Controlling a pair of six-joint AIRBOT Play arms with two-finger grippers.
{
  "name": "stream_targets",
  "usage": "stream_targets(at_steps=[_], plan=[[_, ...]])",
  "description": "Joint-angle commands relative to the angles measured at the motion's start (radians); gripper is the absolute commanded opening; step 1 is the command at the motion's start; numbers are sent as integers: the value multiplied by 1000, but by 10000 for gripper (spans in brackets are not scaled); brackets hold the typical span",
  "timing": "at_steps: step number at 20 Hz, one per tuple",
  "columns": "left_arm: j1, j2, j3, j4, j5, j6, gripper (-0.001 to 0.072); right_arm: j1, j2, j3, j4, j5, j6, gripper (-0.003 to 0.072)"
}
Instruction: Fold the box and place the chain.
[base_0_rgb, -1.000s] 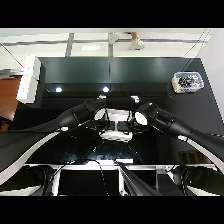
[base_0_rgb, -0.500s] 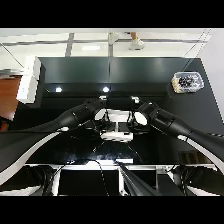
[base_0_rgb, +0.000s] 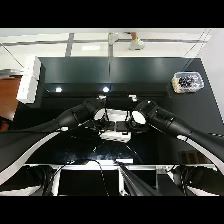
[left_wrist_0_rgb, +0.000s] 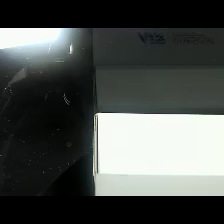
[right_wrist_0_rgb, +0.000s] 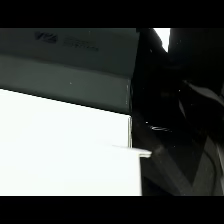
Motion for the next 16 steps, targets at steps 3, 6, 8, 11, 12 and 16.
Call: stream_targets(at_steps=[3, 6, 8, 11, 12, 16], plan=[[0, 0, 0, -3, 4, 0, 33, 2, -1, 3, 14, 2, 26, 304], [0, 0, 0, -3, 4, 0, 33, 2, -2, 3, 14, -3, 42, 304], [0, 0, 0, -3, 4, 0, 33, 2, -6, 4, 10, -4, 62, 304], [0, 0, 0, -3, 3, 0, 33, 20, -10, 4, -18, -15, 89, 304], [0, 0, 0, -3, 3, 0, 33, 26, -10, 4, -21, -20, 90, 308], [0, 0, 0, -3, 4, 0, 33, 29, -9, 6, -20, 11, 101, 441]])
